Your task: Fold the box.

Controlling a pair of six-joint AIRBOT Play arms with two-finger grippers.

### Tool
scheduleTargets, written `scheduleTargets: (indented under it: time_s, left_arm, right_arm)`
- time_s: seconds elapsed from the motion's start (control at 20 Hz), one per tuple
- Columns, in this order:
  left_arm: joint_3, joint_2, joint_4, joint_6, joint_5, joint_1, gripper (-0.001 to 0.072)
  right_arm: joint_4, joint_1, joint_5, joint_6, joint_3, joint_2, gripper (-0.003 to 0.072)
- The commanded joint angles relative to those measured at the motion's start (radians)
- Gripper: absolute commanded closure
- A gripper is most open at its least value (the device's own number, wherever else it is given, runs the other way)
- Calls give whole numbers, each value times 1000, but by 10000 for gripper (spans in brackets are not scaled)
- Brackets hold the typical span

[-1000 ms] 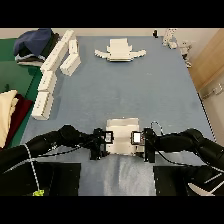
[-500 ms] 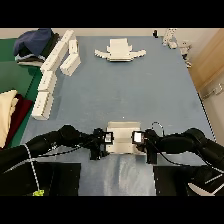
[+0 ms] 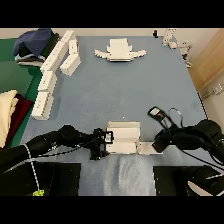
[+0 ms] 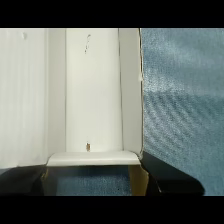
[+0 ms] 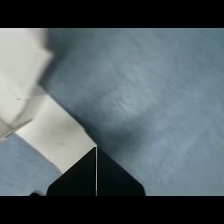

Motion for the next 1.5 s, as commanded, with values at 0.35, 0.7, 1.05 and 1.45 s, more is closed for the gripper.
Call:
scheduleTargets:
  time_s: [0.35, 0.7, 1.05, 1.45]
  left_arm:
    - [1, 0, 0, 0, 0, 0, 248]
    - [1, 0, 0, 0, 0, 0, 248]
    - [1, 0, 0, 0, 0, 0, 248]
    - [1, 0, 0, 0, 0, 0, 248]
  right_arm:
    - [315, -711, -209, 92, 20, -160, 688]
    - [463, -737, -209, -26, -18, -276, 688]
    - [598, -737, -211, -116, -147, -274, 688]
    - [793, -737, -228, -233, -146, -274, 687]
